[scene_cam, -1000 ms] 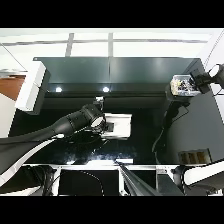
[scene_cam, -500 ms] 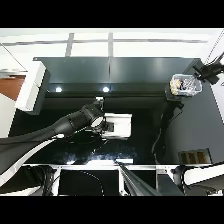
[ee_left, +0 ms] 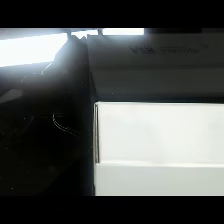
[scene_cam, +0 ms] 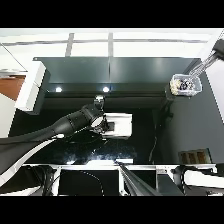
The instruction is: Fold the box and place the chain.
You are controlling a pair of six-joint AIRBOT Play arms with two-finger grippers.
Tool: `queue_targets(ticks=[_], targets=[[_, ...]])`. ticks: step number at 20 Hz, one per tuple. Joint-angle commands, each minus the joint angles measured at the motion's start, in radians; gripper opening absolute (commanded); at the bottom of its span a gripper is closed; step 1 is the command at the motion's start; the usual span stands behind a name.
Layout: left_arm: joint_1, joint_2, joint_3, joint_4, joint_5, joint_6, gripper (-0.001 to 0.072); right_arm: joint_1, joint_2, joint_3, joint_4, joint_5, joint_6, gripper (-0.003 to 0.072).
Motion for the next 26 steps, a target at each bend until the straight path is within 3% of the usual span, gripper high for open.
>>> queue_targets(ticks=[1, 3, 5, 13, 19, 23, 26], targets=[[0.000, 0.001, 0.000, -0.001, 0.004, 0.000, 0.0028, 0.000, 0.116, 0.035, 0.152, 0.092, -0.162, 0.0039], [0.000, 0.001, 0.000, -0.001, 0.005, -0.001, 0.0028, 0.016, 0.175, 0.035, 0.306, 0.200, -0.245, 0.0040], [0.000, 0.001, 0.000, -0.001, 0.004, -0.004, 0.0028, 0.071, 0.225, 0.023, 0.347, 0.347, -0.322, 0.0040], [0.000, 0.001, 0.000, -0.001, 0.002, -0.004, 0.0028, 0.444, 0.428, -0.369, 0.443, 0.452, -0.448, 0.0040], [0.000, 0.001, 0.000, -0.001, -0.005, -0.004, 0.0028, 0.670, 0.427, -0.583, 0.571, 0.335, -0.444, 0.0040], [0.000, 0.001, 0.000, -0.003, -0.008, -0.004, 0.0028, 0.742, 0.426, -0.608, 0.647, 0.212, -0.444, 0.0040], [0.000, 0.001, 0.000, -0.003, -0.008, -0.004, 0.0028, 0.752, 0.417, -0.608, 0.637, 0.190, -0.444, 0.0040]])
